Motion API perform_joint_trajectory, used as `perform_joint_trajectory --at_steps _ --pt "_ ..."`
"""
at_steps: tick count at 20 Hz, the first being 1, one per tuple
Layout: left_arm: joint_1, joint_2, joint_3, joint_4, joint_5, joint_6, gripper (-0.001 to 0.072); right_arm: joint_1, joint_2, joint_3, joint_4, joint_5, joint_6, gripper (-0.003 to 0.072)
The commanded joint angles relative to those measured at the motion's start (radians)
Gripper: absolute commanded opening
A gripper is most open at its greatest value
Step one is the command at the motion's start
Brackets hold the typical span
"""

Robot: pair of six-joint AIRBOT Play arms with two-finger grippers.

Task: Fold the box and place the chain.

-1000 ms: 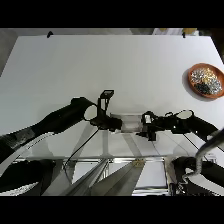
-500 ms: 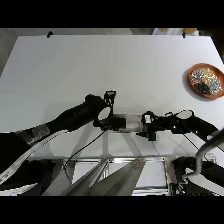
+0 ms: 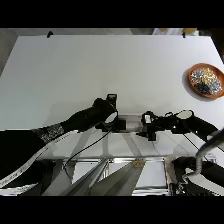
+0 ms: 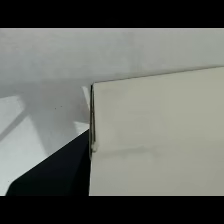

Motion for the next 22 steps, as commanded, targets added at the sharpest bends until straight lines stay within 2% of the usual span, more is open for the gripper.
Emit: perform_joint_trajectory --at_steps 1,4,6,10,12,13,18,22 --pt "-0.002 -0.007 0.001 0.022 -0.005 -0.055 0.0260 0.000 0.001 0.000 0.000 0.001 0.000 0.0409" --pt "-0.002 -0.008 0.001 0.022 -0.004 -0.055 0.0086 0.000 0.001 0.000 0.000 0.001 0.000 0.0409" --pt "-0.002 -0.008 0.001 0.022 -0.004 -0.055 0.0001 0.000 0.001 0.000 0.000 0.001 0.000 0.0409" --pt "-0.001 -0.008 0.001 0.029 -0.009 -0.054 0.0008 0.000 0.001 0.000 0.000 0.001 0.000 0.0409" --pt "0.000 -0.005 0.001 0.029 -0.017 -0.050 0.0149 0.000 0.001 0.000 0.000 0.001 0.000 0.0409" --pt "0.002 -0.003 0.001 0.028 -0.022 -0.048 0.0176 0.000 0.000 0.000 0.000 0.001 0.000 0.0409" --pt "0.012 0.001 0.010 0.025 -0.042 -0.048 0.0176 0.000 0.001 0.000 0.000 0.001 0.000 0.0409" --pt "0.032 0.000 0.081 0.034 -0.083 -0.025 0.0175 0.000 0.001 0.000 0.000 0.001 0.000 0.0409"
